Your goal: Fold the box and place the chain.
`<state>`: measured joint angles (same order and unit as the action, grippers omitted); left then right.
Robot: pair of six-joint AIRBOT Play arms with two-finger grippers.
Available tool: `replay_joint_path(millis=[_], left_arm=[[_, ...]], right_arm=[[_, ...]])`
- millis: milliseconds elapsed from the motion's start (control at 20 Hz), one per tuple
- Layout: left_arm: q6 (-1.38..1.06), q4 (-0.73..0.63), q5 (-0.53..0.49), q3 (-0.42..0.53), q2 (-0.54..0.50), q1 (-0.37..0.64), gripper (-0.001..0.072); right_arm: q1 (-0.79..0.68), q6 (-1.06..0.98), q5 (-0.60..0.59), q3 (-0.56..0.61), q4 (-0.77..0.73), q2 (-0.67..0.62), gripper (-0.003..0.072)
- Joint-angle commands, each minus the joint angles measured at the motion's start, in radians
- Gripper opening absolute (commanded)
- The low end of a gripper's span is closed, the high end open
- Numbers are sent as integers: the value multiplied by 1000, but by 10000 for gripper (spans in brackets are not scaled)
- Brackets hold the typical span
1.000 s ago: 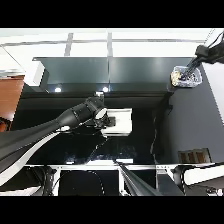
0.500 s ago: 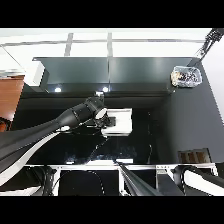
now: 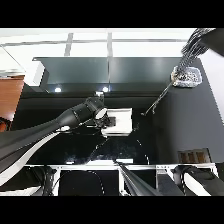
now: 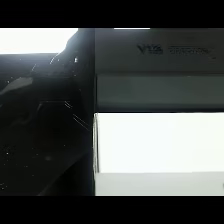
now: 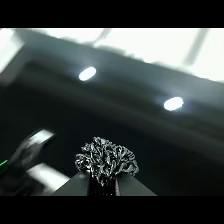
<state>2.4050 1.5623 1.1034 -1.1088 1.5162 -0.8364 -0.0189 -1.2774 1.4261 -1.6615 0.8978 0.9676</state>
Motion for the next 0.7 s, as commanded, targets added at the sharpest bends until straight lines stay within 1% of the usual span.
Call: replay_joint_path(millis=[0,150,300,400,500,650], left_arm=[[0,0,0,-1,-1,0,28],[0,0,0,-1,-1,0,28],[0,0,0,-1,-1,0,28],[0,0,0,-1,-1,0,28],[0,0,0,-1,-1,0,28],[0,0,0,-1,-1,0,28]], right_arm=[[103,-37,101,7,-90,-20,11],[164,-77,121,7,-122,-20,11],[200,-87,108,7,-164,-19,10],[210,-92,85,7,-198,-19,10],[210,-100,34,7,-243,-19,11],[210,-130,-26,7,-265,-16,11]])
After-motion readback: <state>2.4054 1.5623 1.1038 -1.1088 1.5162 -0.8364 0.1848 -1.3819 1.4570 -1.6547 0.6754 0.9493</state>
